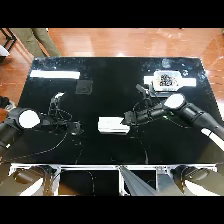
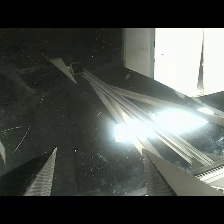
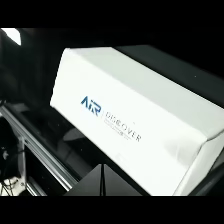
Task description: Fold the box and place the chain.
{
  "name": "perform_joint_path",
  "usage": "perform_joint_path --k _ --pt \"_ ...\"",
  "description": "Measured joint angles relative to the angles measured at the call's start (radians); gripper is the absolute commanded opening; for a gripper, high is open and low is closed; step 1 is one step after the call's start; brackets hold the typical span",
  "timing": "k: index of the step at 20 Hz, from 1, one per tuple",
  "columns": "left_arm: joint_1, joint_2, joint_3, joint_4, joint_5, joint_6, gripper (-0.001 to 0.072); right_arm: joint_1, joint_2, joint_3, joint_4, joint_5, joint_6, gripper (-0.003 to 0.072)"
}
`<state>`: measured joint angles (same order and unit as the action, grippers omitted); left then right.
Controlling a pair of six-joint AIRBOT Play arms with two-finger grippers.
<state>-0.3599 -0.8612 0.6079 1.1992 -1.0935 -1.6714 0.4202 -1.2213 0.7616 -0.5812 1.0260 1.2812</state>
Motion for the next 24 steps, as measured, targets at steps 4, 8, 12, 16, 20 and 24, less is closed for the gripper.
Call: perform_joint_path --k 4,8,12,16,20,24 --pt "0.0 0.0 0.0 0.0 0.0 0.0 0.0632 0.028 -0.039 -0.024 0.064 -0.047 0.002 0.0019" --pt "0.0 0.0 0.0 0.0 0.0 0.0 0.0633 0.058 -0.056 -0.032 0.083 -0.074 0.002 0.0018" --pt "0.0 0.0 0.0 -0.001 0.0 0.0 0.0632 0.069 -0.063 -0.034 0.072 -0.1 0.002 0.0018" --pt "0.0 0.0 0.0 -0.003 0.0 0.0 0.0632 0.071 -0.066 -0.034 0.034 -0.11 0.006 0.0019" --pt "0.0 0.0 0.0 -0.003 0.0 0.0 0.0632 0.073 -0.068 -0.034 0.011 -0.119 0.014 0.0019" --pt "0.0 0.0 0.0 -0.003 0.001 0.0 0.0633 0.074 -0.076 -0.034 0.004 -0.126 0.019 0.0018"
